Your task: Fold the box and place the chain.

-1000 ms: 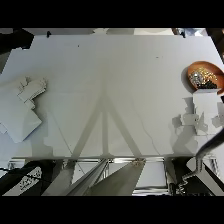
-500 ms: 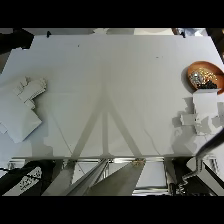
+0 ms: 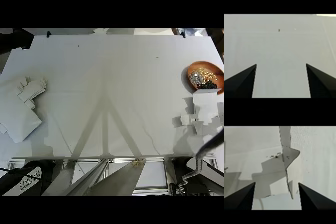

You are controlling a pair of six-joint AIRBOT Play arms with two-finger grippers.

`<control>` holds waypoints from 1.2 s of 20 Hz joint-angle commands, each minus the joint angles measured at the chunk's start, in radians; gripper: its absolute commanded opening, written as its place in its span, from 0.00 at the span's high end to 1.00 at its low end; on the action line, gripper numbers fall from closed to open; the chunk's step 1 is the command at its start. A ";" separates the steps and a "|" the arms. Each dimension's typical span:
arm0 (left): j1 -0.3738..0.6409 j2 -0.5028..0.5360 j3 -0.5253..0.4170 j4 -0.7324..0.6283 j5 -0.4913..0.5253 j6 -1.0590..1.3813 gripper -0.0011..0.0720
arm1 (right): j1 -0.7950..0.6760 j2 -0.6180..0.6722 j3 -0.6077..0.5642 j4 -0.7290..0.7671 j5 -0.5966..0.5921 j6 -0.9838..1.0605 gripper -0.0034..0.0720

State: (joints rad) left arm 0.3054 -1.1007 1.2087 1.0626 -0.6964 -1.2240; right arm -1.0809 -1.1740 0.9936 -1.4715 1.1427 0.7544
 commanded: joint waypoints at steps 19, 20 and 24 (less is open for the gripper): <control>0.000 0.000 0.001 0.000 0.000 0.000 0.03 | 0.000 -0.227 0.002 -0.071 -0.116 0.034 0.93; 0.000 0.000 0.001 0.000 0.000 0.000 0.03 | 0.003 -0.224 0.002 -0.068 -0.097 0.034 0.93; 0.000 0.000 0.001 0.000 0.000 0.000 0.03 | 0.053 -0.189 0.002 -0.041 -0.027 0.031 0.93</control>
